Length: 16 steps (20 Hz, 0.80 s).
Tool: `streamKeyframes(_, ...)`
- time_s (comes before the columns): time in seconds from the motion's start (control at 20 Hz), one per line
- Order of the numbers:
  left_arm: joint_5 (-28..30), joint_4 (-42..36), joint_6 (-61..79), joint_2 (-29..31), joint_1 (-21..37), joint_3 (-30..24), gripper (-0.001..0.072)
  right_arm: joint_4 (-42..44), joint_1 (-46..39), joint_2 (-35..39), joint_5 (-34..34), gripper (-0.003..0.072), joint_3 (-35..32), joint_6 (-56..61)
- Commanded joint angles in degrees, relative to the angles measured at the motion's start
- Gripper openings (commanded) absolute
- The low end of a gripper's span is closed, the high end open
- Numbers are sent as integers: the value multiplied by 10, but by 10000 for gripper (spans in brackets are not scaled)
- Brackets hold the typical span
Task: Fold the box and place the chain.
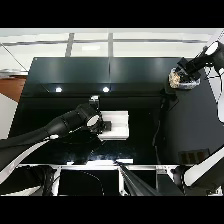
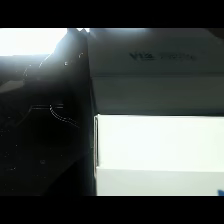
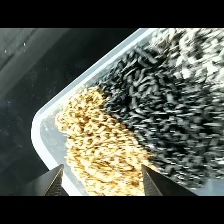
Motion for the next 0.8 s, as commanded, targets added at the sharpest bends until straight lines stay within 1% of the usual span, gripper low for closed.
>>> streamKeyframes(0.0, 0, 0, 0, 0, 0, 1, 32, 34, 4, -15, -7, 526, 1, 0)
streamKeyframes(0.15, 0, 0, 0, 0, 0, 1, 32, 31, 8, -26, -5, 526, 1, 3)
streamKeyframes(0.2, 0, 0, 0, 0, 0, 1, 32, 31, 8, -27, -5, 458, 1, 2)
streamKeyframes(0.25, 0, 0, 0, 0, 0, 1, 32, 31, 8, -27, -8, 296, 1, 2)
streamKeyframes(0.3, 0, 0, 0, 0, 0, 1, 32, 31, 8, -27, -9, 234, 1, 1)
streamKeyframes(0.35, 0, 0, 0, 0, 0, 1, 32, 31, 8, -27, -9, 235, 1, -5)
streamKeyframes(0.4, -1, 0, 0, 0, 0, 1, 32, 30, 7, -27, -9, 87, 1, -14)
streamKeyframes(0.45, 0, 0, 0, 0, 0, 1, 32, 32, 7, -26, -7, 30, 1, -30)
streamKeyframes(0.65, 0, 0, 0, 0, 0, 1, 32, 30, 4, -13, 21, 29, 1, -61)
streamKeyframes(0.75, 0, 0, 0, 0, 0, 1, 32, 30, 3, 5, 25, 29, 1, -83)
